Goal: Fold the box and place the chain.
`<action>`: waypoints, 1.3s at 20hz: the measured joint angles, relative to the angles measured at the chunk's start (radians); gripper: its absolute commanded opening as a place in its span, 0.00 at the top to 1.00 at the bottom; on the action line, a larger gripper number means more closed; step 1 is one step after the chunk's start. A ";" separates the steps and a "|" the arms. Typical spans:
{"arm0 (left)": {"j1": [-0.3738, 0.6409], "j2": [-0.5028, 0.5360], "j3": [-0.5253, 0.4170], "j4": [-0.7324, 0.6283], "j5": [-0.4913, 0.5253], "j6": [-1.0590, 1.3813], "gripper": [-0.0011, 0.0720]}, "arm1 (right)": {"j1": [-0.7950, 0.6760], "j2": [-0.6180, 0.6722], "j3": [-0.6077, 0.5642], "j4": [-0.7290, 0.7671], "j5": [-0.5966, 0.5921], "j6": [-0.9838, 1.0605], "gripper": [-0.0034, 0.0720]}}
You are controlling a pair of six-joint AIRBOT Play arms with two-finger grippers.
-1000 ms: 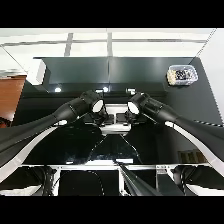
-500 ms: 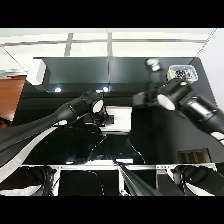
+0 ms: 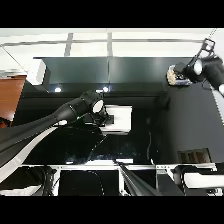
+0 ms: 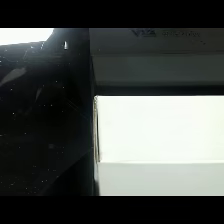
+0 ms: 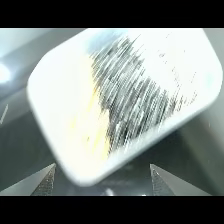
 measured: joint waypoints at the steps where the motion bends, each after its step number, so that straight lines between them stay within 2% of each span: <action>1: 0.000 0.000 0.000 0.000 0.000 0.000 0.95 | -0.027 -0.075 0.092 0.037 0.039 -0.018 0.14; 2: 0.000 0.000 0.000 0.000 0.000 0.000 0.95 | -0.050 -0.153 0.190 0.065 0.095 -0.033 0.20; 4: 0.000 0.000 0.000 0.000 -0.001 0.000 0.95 | -0.077 -0.278 0.348 0.100 0.198 -0.056 0.20; 5: 0.000 0.000 0.000 0.000 -0.002 0.000 0.95 | -0.086 -0.328 0.406 0.118 0.241 -0.064 0.24; 9: 0.000 0.000 0.000 0.000 -0.003 -0.001 0.95 | -0.101 -0.426 0.515 0.154 0.291 -0.078 0.25; 10: 0.000 0.000 0.000 0.000 -0.003 -0.001 0.95 | -0.103 -0.440 0.526 0.154 0.292 -0.081 0.30; 12: 0.000 0.000 0.000 0.000 -0.005 -0.001 0.95 | -0.105 -0.459 0.541 0.157 0.296 -0.081 0.89; 14: 0.000 0.000 0.000 0.000 -0.006 -0.001 0.95 | -0.106 -0.467 0.557 0.164 0.316 -0.082 0.93; 18: 0.000 0.000 0.000 0.000 -0.006 -0.001 0.95 | -0.107 -0.402 0.594 0.171 0.367 -0.175 0.93; 26: 0.000 0.000 0.000 0.000 -0.003 -0.001 0.95 | -0.080 -0.019 0.594 0.192 0.550 -0.457 0.93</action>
